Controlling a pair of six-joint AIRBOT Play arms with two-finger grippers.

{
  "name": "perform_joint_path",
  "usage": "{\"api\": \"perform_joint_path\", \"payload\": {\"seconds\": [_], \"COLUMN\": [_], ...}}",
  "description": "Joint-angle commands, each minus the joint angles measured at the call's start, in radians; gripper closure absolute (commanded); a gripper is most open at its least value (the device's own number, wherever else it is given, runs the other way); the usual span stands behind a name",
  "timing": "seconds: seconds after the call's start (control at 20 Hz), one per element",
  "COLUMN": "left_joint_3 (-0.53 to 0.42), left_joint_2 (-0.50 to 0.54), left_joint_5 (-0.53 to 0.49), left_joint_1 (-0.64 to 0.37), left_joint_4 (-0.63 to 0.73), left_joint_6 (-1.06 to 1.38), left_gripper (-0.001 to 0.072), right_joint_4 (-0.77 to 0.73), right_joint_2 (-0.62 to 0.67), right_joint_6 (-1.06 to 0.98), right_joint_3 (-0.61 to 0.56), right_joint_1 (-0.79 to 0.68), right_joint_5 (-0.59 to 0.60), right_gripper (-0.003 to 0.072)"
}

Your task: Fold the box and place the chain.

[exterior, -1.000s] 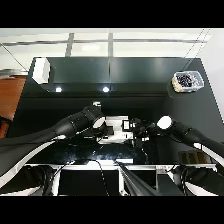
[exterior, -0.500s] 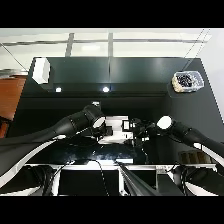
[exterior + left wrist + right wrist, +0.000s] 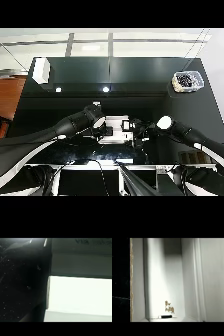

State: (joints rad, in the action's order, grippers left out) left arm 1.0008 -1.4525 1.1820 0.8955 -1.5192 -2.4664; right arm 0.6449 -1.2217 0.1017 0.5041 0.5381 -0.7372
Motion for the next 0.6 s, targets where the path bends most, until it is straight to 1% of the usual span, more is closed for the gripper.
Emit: {"api": "perform_joint_path", "payload": {"seconds": [0.0,0.1,0.2,0.3,0.35,0.5,0.55], "left_joint_3": [0.0,0.0,0.0,-0.006,-0.007,-0.008,-0.008], "left_joint_2": [0.008,0.021,0.025,0.025,0.024,0.023,0.019], "left_joint_5": [0.005,0.001,-0.009,-0.037,-0.053,-0.054,-0.051], "left_joint_1": [-0.001,-0.004,-0.011,-0.015,-0.016,-0.016,-0.017], "left_joint_4": [-0.026,-0.048,-0.048,-0.043,-0.039,-0.041,-0.041], "left_joint_6": [0.013,0.021,0.063,0.077,0.094,0.097,0.097], "left_gripper": [0.0678,0.0677,0.0678,0.0678,0.0678,0.0678,0.0678], "right_joint_4": [0.023,0.09,0.196,0.256,0.256,0.208,0.201], "right_joint_2": [0.031,0.076,0.117,0.126,0.126,0.126,0.126], "right_joint_6": [-0.077,-0.106,-0.108,-0.109,-0.108,-0.102,-0.102], "right_joint_3": [0.001,0.002,0.003,0.003,0.003,0.003,0.003], "right_joint_1": [0.0,-0.001,0.0,0.0,0.0,0.0,0.0], "right_joint_5": [-0.026,-0.052,-0.077,-0.089,-0.088,-0.069,-0.063], "right_gripper": [-0.0009,-0.0009,-0.0008,-0.0008,-0.0008,-0.0007,0.0023]}}
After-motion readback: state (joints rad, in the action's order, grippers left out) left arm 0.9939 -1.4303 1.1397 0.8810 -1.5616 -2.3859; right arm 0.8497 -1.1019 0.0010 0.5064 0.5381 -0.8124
